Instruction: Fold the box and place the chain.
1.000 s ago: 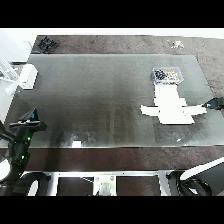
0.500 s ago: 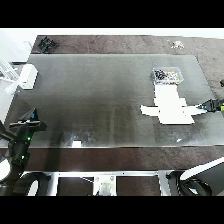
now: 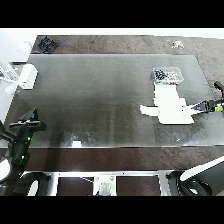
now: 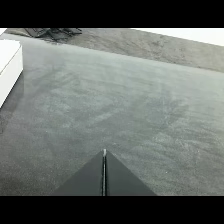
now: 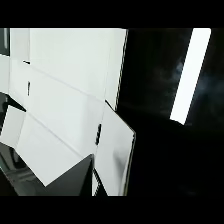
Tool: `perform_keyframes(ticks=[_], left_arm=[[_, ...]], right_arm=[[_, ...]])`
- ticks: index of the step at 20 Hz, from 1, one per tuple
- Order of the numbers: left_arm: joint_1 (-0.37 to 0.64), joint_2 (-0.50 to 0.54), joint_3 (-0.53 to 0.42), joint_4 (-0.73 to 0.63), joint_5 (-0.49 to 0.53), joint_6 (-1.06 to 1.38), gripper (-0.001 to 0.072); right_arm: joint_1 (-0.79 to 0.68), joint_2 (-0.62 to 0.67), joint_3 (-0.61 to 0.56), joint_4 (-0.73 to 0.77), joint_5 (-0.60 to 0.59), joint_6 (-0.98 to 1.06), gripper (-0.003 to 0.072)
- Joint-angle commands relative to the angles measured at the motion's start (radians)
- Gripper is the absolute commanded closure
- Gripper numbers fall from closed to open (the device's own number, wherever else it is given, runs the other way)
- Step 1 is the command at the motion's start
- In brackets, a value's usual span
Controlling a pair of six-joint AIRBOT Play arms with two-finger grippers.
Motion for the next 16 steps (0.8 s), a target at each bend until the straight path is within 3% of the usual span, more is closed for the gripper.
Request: perform_keyframes(ticks=[1,2,6,10,14,16], left_arm=[[0.0,0.0,0.0,0.0,0.0,0.0,0.0687],[0.0,0.0,0.0,0.0,0.0,0.0,0.0687],[0.0,0.0,0.0,0.0,0.0,0.0,0.0687],[0.0,0.0,0.0,0.0,0.0,0.0,0.0687],[0.0,0.0,0.0,0.0,0.0,0.0,0.0687],[0.0,0.0,0.0,0.0,0.0,0.0,0.0687]], right_arm=[[0.026,0.0,-0.004,0.025,0.0,-0.006,0.0544],[0.027,0.0,-0.004,0.026,0.009,-0.005,0.0674],[0.046,0.018,-0.025,0.026,0.034,0.071,0.0677],[0.125,0.101,-0.158,0.058,0.033,0.073,0.0678],[0.283,0.186,-0.346,0.27,0.023,0.039,0.0679],[0.403,0.23,-0.431,0.362,-0.071,-0.031,0.0679]])
